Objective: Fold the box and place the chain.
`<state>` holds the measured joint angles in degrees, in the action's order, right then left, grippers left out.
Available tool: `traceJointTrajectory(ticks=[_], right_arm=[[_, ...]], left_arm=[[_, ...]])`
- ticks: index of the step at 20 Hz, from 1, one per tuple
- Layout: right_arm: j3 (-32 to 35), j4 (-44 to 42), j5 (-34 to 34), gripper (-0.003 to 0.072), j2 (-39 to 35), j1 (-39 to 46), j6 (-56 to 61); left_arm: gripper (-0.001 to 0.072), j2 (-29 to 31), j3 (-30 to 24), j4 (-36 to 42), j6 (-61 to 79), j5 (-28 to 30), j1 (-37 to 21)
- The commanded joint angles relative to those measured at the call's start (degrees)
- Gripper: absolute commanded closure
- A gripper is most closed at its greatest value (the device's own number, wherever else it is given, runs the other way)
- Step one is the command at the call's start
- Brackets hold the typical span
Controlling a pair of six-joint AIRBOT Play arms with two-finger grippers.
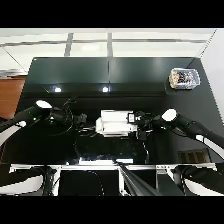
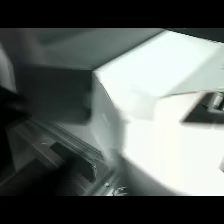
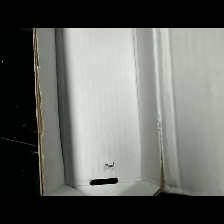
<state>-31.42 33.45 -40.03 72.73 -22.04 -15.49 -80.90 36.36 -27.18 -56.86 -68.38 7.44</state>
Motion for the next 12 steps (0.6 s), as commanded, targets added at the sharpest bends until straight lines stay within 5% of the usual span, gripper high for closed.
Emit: traceJointTrajectory(ticks=[1, 8, 12], right_arm=[[0.0, 0.0, 0.0, 0.0489, 0.0, 0.0, 0.0], [0.0, 0.0, 0.0, 0.0489, 0.0, 0.0, 0.0], [0.0, 0.0, 0.0, 0.0489, 0.0, 0.0, 0.0]], left_arm=[[0.0162, -0.2, 3.3, 0.9, 1.3, -4.5, 0.2], [0.0231, -0.2, 9.1, -0.2, -1.3, -3.5, 7.3], [0.0308, -0.1, 13.6, -12.7, -13.4, -1.1, 11.3]])
